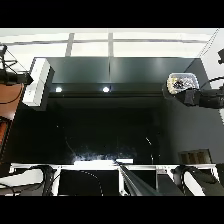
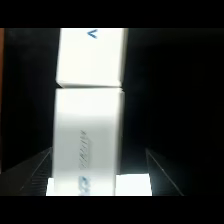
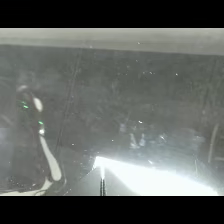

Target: Fold the box and place the chain.

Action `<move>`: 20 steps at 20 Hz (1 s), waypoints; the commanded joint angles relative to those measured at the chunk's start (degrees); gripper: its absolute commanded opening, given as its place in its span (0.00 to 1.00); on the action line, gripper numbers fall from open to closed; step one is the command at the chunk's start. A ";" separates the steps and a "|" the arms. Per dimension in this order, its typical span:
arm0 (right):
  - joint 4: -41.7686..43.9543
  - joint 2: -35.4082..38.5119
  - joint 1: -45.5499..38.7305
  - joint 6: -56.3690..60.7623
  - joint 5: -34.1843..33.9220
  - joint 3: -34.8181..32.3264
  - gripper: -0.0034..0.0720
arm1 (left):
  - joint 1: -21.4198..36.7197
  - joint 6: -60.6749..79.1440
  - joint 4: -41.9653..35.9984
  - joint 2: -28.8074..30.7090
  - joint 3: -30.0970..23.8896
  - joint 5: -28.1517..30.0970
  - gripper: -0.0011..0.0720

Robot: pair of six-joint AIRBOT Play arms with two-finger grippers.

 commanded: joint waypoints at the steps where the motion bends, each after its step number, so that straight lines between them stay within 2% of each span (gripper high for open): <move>1: -0.02 0.66 0.00 -0.09 3.06 1.77 0.06 | -0.09 -2.29 -6.80 7.78 1.31 -11.58 0.93; 2: -0.83 1.60 0.02 -0.07 4.37 1.81 0.06 | -0.17 -5.95 -8.24 9.88 1.27 -14.23 0.51; 3: -2.12 2.89 0.02 0.33 6.36 1.79 0.05 | -0.44 -7.30 -9.31 12.17 0.81 -17.51 0.05; 5: -4.79 6.58 0.02 0.24 7.58 1.42 0.05 | -3.06 -6.78 -10.67 18.71 -2.95 -18.69 0.05; 6: -6.93 9.33 0.00 0.11 4.74 0.28 0.05 | -5.18 -5.64 -10.71 22.51 -6.14 -17.62 0.05; 8: -10.12 15.23 0.00 -0.61 -4.96 -4.52 0.05 | -11.26 -3.61 -10.73 32.15 -16.50 -11.52 0.05; 10: -10.40 20.13 0.02 -3.32 -14.43 -11.89 0.05 | -18.58 1.46 -10.71 42.64 -29.88 -4.11 0.05; 11: -10.49 21.16 0.00 -3.30 -17.46 -15.56 0.06 | -21.84 0.37 -10.80 47.76 -36.52 0.02 0.05; 13: -10.47 20.92 0.00 -3.26 -19.52 -22.01 0.06 | -25.66 -4.39 -10.71 56.24 -46.38 6.32 0.05; 16: -10.54 20.92 0.00 -3.17 -17.31 -26.49 0.06 | -26.32 -5.29 -10.14 64.61 -52.61 9.84 0.05; 20: -10.51 20.92 0.00 -3.34 -14.88 -26.49 0.06 | -26.36 -5.49 -9.66 69.11 -53.16 8.46 0.05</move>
